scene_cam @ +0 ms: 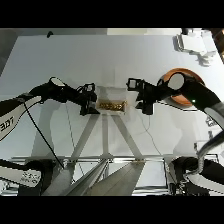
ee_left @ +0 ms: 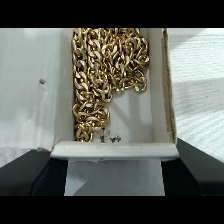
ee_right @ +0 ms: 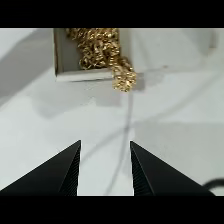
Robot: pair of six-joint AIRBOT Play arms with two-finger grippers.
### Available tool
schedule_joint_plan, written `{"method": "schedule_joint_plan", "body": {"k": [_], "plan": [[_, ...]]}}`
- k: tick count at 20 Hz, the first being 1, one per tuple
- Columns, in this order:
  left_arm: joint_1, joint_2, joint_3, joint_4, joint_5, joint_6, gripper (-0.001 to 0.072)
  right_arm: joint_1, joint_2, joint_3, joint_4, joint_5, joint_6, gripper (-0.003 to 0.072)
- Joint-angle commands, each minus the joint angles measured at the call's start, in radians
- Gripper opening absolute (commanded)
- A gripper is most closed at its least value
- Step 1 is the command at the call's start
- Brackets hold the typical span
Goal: Fold the box and place the chain.
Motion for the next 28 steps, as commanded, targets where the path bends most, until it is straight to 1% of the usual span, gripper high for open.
{"method": "schedule_joint_plan", "body": {"k": [1, 4, 5, 10, 11, 12, 14, 18, 21, 23, 26, 28], "plan": [[0.0, 0.0, 0.0, 0.0, 0.0, 0.0, 0.0438, -0.021, -0.087, 0.0, 0.14, -0.049, -0.172, 0.0356], [0.0, 0.0, 0.0, 0.0, 0.0, 0.0, 0.0438, -0.021, -0.151, 0.0, 0.245, -0.168, -0.173, 0.0349], [0.0, 0.0, 0.0, 0.0, 0.0, 0.0, 0.0438, -0.019, -0.159, 0.0, 0.262, -0.185, -0.173, 0.0349], [0.0, 0.0, 0.0, 0.0, 0.0, 0.0, 0.0438, 0.008, -0.173, 0.0, 0.273, -0.195, -0.173, 0.0347], [0.0, 0.0, 0.0, 0.0, 0.0, 0.0, 0.0438, 0.013, -0.173, 0.0, 0.273, -0.198, -0.173, 0.0311], [0.0, 0.0, 0.0, 0.0, 0.0, 0.0, 0.0438, 0.016, -0.173, 0.0, 0.272, -0.198, -0.173, 0.022], [0.0, 0.0, 0.0, 0.0, 0.0, 0.0, 0.0438, 0.016, -0.173, 0.0, 0.27, -0.196, -0.171, 0.0008], [0.0, 0.0, 0.0, 0.0, 0.0, 0.0, 0.0438, 0.017, -0.161, 0.0, 0.222, -0.18, -0.132, 0.001], [0.0, 0.0, 0.0, 0.0, 0.0, 0.0, 0.0438, 0.017, -0.115, 0.0, 0.076, -0.153, 0.021, 0.001], [0.0, 0.0, 0.0, 0.0, 0.0, 0.0, 0.0438, 0.017, -0.072, 0.0, 0.004, -0.128, 0.116, 0.001], [0.0, 0.0, 0.0, 0.0, 0.0, 0.0, 0.0438, 0.023, -0.023, 0.028, 0.014, -0.06, 0.173, 0.001], [0.0, 0.0, 0.0, 0.0, 0.0, 0.0, 0.0438, 0.045, -0.02, 0.069, 0.052, -0.018, 0.173, 0.001]]}}
